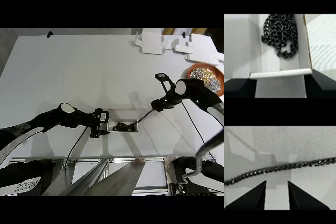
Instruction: Fold the box and place the chain.
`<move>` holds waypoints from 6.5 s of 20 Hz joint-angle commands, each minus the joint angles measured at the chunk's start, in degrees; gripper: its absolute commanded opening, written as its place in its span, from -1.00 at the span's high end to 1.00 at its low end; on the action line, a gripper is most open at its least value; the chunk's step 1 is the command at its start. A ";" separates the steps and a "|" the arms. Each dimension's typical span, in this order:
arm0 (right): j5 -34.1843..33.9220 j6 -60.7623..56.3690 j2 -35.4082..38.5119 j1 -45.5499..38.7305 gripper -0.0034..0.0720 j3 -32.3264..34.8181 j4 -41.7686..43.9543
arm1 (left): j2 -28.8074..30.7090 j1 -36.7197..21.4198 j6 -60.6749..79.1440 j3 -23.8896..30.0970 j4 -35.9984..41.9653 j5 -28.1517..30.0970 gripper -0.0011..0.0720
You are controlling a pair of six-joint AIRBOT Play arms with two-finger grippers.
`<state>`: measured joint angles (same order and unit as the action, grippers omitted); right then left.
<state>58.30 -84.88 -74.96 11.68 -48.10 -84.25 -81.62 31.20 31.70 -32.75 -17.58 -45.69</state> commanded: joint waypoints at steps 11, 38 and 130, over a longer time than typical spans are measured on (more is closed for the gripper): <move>-4.15 -2.32 -3.89 -0.02 0.47 0.00 0.00 | 0.04 -0.04 0.00 0.00 0.00 0.00 0.40; 0.44 1.22 34.91 23.47 0.87 0.02 26.69 | 0.04 -0.04 0.00 0.00 0.00 0.00 0.40; -0.50 12.72 33.64 19.21 0.87 3.76 32.52 | 0.04 -0.04 0.00 0.00 0.00 -0.17 0.40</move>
<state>59.92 -72.14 -38.61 25.65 -44.27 -49.82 -81.62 31.20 31.70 -32.75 -17.56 -45.87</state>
